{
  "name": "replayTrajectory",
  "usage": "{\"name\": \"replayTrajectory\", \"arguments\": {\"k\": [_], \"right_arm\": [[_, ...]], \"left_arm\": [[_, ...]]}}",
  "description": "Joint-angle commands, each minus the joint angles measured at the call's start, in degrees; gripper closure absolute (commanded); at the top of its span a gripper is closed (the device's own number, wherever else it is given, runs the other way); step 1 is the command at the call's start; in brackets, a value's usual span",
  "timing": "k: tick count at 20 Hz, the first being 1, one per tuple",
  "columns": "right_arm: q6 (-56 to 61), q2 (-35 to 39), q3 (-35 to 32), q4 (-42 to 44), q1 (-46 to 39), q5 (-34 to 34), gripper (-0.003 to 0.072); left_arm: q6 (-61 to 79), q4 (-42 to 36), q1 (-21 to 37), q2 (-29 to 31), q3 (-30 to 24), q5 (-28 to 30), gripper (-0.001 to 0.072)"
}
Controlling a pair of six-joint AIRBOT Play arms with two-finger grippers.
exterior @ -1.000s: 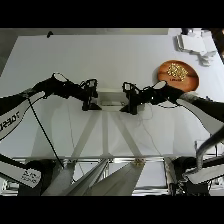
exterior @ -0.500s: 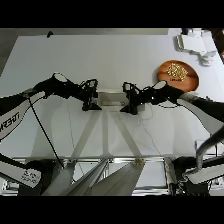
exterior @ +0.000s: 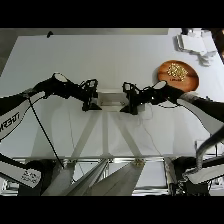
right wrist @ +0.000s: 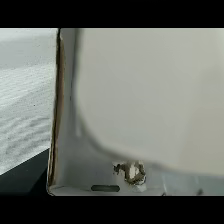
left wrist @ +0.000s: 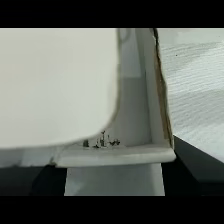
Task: Fold the box and place the chain.
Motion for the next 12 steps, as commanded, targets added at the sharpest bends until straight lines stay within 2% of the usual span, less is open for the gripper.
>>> {"name": "replayTrajectory", "arguments": {"k": [1, 5, 6, 8, 9, 10, 12], "right_arm": [[2.69, 0.48, 0.00, -1.64, -0.24, -1.73, 0.0073], [11.30, 4.98, 0.00, -11.26, -3.15, -0.59, 0.0077], [13.42, 6.71, 0.00, -13.18, -4.09, 1.01, 0.0114], [16.11, 10.82, 0.00, -16.39, -5.92, 3.61, 0.0121], [17.42, 12.98, 0.00, -17.59, -6.78, 4.61, 0.0151], [18.03, 15.04, 0.00, -18.53, -7.37, 5.95, 0.0252], [18.64, 19.04, 0.00, -21.27, -7.80, 9.94, 0.0559]], "left_arm": [[0.00, 0.00, -0.04, -0.02, -0.04, -0.07, 0.0502], [0.00, 0.00, -0.04, -0.02, -0.04, -0.07, 0.0502], [0.00, -0.02, -0.04, -0.02, -0.04, -0.07, 0.0502], [0.00, -0.02, -0.04, -0.02, -0.04, -0.07, 0.0501], [0.00, -0.02, -0.04, -0.02, -0.04, -0.07, 0.0502], [0.00, 0.00, -0.04, -0.02, -0.04, -0.07, 0.0502], [0.00, -0.02, -0.04, -0.02, -0.04, -0.07, 0.0502]]}}
